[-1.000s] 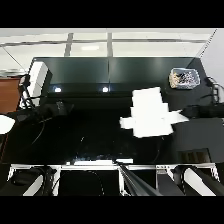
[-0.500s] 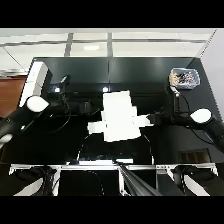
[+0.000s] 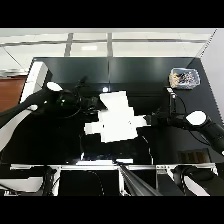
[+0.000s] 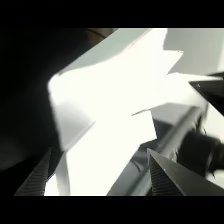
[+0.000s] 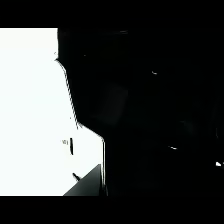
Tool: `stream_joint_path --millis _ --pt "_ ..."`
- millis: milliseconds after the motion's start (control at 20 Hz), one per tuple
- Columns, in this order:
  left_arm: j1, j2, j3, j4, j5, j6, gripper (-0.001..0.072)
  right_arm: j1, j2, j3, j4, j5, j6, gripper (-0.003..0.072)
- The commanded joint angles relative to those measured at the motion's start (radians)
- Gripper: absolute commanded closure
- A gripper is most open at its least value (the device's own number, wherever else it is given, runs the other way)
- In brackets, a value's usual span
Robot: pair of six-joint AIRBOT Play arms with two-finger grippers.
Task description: Fold the box and place the chain.
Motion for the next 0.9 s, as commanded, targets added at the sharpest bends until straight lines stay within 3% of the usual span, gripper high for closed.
stream_joint_path --millis 0,150,200,350,500,650,750,800,850 --pt "-0.018 -0.124 0.098 -0.031 -0.178 0.156 0.0147 0.003 0.001 0.0 0.0 -0.002 0.002 0.0674" --pt "-0.039 -0.205 0.188 0.008 -0.345 0.267 0.0357 0.003 0.001 0.0 0.0 -0.001 0.001 0.0674" --pt "-0.045 -0.223 0.209 0.025 -0.369 0.286 0.0379 0.003 0.001 0.0 0.0 -0.001 0.002 0.0674" --pt "-0.077 -0.252 0.269 0.148 -0.39 0.288 0.0383 0.003 0.001 0.0 0.0 0.0 0.002 0.0674" --pt "-0.104 -0.252 0.315 0.231 -0.369 0.303 0.0561 0.003 0.001 0.0 0.0 0.0 0.002 0.0674" --pt "-0.104 -0.252 0.337 0.229 -0.333 0.288 0.0571 0.003 0.001 0.0 0.0 0.003 0.002 0.0674" --pt "-0.104 -0.252 0.339 0.23 -0.33 0.291 0.0686 0.003 0.001 0.0 0.0 0.009 0.001 0.0672" --pt "-0.104 -0.251 0.339 0.233 -0.328 0.291 0.0686 0.002 0.001 0.0 -0.001 0.006 0.001 0.0547" --pt "-0.104 -0.25 0.34 0.237 -0.328 0.291 0.0687 0.001 0.002 0.001 -0.005 -0.005 0.001 0.0182"
